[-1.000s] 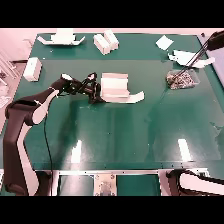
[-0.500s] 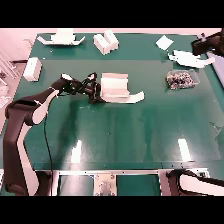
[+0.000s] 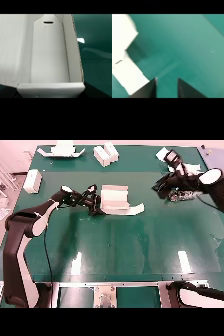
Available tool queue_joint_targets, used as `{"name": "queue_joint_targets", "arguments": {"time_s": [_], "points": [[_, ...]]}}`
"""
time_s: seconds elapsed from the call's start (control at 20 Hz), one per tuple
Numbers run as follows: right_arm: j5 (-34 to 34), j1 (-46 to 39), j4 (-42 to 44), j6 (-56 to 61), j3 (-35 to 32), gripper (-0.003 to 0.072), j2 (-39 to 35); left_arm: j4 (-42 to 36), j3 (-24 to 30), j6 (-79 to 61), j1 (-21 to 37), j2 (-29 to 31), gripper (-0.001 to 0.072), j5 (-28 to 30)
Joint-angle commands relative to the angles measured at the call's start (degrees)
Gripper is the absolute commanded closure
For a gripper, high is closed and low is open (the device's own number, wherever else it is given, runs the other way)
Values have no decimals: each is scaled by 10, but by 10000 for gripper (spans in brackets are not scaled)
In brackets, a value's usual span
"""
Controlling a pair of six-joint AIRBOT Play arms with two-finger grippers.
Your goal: Fold the box and place the chain.
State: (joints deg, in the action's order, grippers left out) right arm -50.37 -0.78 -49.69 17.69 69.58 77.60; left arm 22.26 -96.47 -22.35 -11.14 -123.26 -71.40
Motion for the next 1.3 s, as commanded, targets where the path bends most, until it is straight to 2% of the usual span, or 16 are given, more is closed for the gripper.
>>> {"name": "queue_joint_targets", "arguments": {"time_s": [0.0,0.15,0.3,0.6,0.9,1.25], "points": [[-81,13,211,-172,-31,662,27,0,0,0,0,0,312,0],[-87,43,268,-211,-31,675,58,0,0,0,0,0,311,0],[-86,73,278,-237,-27,675,106,0,0,0,0,0,311,0],[-86,70,370,-315,5,676,179,0,0,0,0,0,312,0],[-84,62,370,-306,102,675,266,0,0,0,0,0,312,0],[-59,34,352,-301,116,676,311,0,0,0,0,0,312,0]]}}
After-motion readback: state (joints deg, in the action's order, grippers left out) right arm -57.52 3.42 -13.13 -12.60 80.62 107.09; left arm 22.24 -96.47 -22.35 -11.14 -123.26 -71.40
